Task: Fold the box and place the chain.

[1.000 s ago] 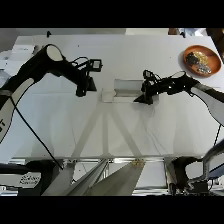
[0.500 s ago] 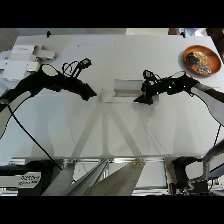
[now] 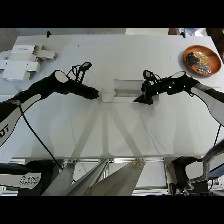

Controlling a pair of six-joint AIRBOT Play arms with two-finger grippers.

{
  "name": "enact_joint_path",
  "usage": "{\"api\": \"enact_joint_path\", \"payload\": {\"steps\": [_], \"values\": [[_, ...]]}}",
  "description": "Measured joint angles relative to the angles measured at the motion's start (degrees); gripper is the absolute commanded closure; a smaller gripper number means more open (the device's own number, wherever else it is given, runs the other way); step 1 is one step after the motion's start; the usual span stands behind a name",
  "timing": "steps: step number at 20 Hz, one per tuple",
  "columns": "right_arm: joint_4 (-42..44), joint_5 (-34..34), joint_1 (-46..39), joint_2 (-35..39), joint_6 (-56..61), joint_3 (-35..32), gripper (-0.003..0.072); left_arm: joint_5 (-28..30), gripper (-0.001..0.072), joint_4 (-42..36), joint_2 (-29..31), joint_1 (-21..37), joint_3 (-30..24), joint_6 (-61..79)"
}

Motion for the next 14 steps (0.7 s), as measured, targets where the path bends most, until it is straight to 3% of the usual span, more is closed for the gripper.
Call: {"api": "enact_joint_path", "payload": {"steps": [14], "values": [[0.00, 0.00, 0.00, 0.00, 0.00, 0.00, 0.0237, 2.45, 0.0701, -7.89, -3.48, -3.34, -0.09, 0.52]]}}
